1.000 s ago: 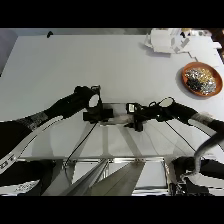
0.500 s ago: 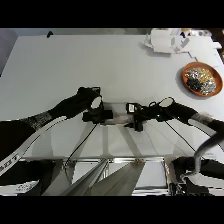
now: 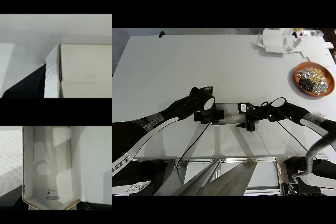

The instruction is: Fold the box and place the chain.

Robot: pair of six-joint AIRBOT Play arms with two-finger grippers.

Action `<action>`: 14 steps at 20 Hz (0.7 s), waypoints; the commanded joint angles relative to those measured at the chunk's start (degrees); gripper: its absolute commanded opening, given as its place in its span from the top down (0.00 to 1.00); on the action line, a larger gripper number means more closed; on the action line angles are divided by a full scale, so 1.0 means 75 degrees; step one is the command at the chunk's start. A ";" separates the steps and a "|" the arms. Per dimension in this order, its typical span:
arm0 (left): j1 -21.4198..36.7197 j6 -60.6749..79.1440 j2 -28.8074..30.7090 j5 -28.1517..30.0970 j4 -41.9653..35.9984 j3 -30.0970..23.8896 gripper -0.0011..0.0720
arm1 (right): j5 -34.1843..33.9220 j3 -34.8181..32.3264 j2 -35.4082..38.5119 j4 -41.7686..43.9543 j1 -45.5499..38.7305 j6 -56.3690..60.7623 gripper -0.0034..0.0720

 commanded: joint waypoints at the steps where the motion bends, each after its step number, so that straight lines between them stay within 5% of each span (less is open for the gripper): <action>1: 0.0009 0.0029 0.0122 -0.0143 0.0038 0.0006 0.54 | 0.0000 0.0000 0.0003 0.0000 -0.0003 -0.0009 0.40; 5: 0.0006 0.0152 0.0137 -0.0149 0.0041 0.0006 0.55 | 0.0000 0.0003 0.0006 0.0000 -0.0003 -0.0009 0.40; 7: 0.0006 0.0262 0.0137 -0.0181 0.0038 0.0006 0.72 | 0.0000 0.0000 0.0006 0.0000 -0.0003 -0.0009 0.40; 12: 0.0006 0.0589 0.0137 -0.0233 0.0041 0.0006 0.84 | 0.0000 0.0000 0.0006 0.0000 -0.0003 -0.0009 0.40; 13: 0.0006 0.0682 0.0137 -0.0233 0.0038 0.0006 0.99 | 0.0000 0.0000 0.0006 0.0000 -0.0003 -0.0009 0.40; 14: 0.0006 0.0720 0.0134 -0.0233 0.0041 0.0006 0.98 | 0.0000 0.0000 0.0006 0.0000 -0.0003 -0.0009 0.40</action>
